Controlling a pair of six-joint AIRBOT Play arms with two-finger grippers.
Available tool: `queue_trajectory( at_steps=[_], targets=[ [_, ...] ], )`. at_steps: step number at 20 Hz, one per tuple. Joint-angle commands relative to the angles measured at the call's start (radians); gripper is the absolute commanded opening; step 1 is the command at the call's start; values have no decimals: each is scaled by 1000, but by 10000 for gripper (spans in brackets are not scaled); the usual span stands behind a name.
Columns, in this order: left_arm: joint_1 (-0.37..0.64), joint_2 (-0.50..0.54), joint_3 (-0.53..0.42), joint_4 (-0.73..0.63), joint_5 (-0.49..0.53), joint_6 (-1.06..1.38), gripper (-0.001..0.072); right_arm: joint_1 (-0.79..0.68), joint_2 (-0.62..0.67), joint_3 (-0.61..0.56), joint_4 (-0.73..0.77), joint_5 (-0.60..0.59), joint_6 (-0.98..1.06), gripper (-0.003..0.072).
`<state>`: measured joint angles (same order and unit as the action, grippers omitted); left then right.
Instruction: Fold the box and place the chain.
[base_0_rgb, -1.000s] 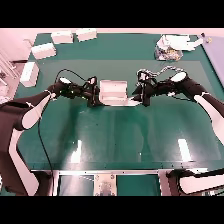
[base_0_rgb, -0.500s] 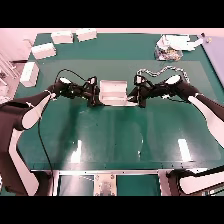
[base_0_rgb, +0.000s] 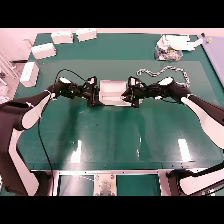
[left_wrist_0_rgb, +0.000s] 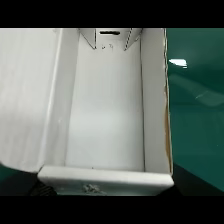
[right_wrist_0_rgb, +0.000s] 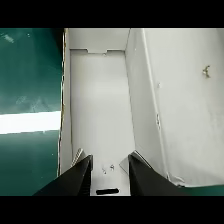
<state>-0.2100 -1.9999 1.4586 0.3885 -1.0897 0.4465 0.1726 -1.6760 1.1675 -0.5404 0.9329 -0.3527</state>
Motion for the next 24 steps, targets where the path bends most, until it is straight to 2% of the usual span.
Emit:
queue_trajectory(
  at_steps=[1,4,5,6,7,8,16,18,19,20,21,23,24],
  targets=[
    [0,0,0,0,0,-1,353,8,-19,1,14,-4,-34,318],
    [0,0,0,0,0,-1,353,8,-34,1,53,-9,-93,403],
    [0,0,0,0,0,-1,353,8,-36,1,61,-9,-106,509],
    [0,0,0,0,0,-1,353,4,-39,1,69,-9,-109,583],
    [0,0,0,0,0,-1,353,4,-40,1,69,-9,-113,585],
    [0,0,0,-1,0,-1,353,0,-40,1,69,-7,-113,633],
    [0,0,0,-1,0,-1,353,-13,-39,1,68,-5,-130,638],
    [0,0,0,-1,0,-1,353,-19,-39,1,66,-4,-116,312],
    [0,0,0,-1,-1,-1,353,-22,-39,1,65,1,-106,307],
    [0,0,0,-1,0,-1,353,-27,-39,1,61,11,-92,228],
    [0,0,0,-1,0,-1,353,-33,-38,1,56,19,-84,214],
    [0,0,0,0,-1,-1,353,-42,-35,1,49,21,-50,109],
    [0,0,0,-1,0,-1,353,-48,-32,1,45,24,-47,107]
  ],
)
